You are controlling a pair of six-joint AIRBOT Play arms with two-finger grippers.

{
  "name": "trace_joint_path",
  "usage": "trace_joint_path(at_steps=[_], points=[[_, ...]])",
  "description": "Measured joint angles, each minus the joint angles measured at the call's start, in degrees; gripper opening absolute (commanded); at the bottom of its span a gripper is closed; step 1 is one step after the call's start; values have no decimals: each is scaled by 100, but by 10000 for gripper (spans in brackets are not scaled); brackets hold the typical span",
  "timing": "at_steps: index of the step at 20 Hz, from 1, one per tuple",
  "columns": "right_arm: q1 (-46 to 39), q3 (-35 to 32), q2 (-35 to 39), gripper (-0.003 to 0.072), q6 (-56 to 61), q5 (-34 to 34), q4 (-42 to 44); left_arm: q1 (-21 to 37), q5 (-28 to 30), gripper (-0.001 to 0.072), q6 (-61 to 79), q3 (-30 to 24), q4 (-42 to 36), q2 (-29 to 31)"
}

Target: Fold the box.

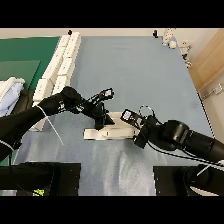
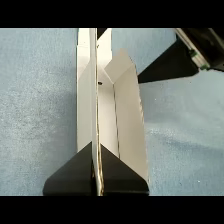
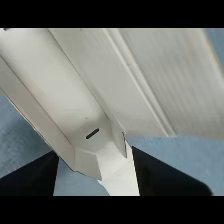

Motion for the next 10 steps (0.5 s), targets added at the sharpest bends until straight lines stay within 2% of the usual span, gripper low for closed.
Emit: trace_joint_path(at_steps=[3,10], points=[[-719,-4,13,719,-1663,118,1008,0,0,12,0,0,0,-2],[-2210,-306,13,719,-5969,57,4113,0,-2,12,0,0,0,-2]])
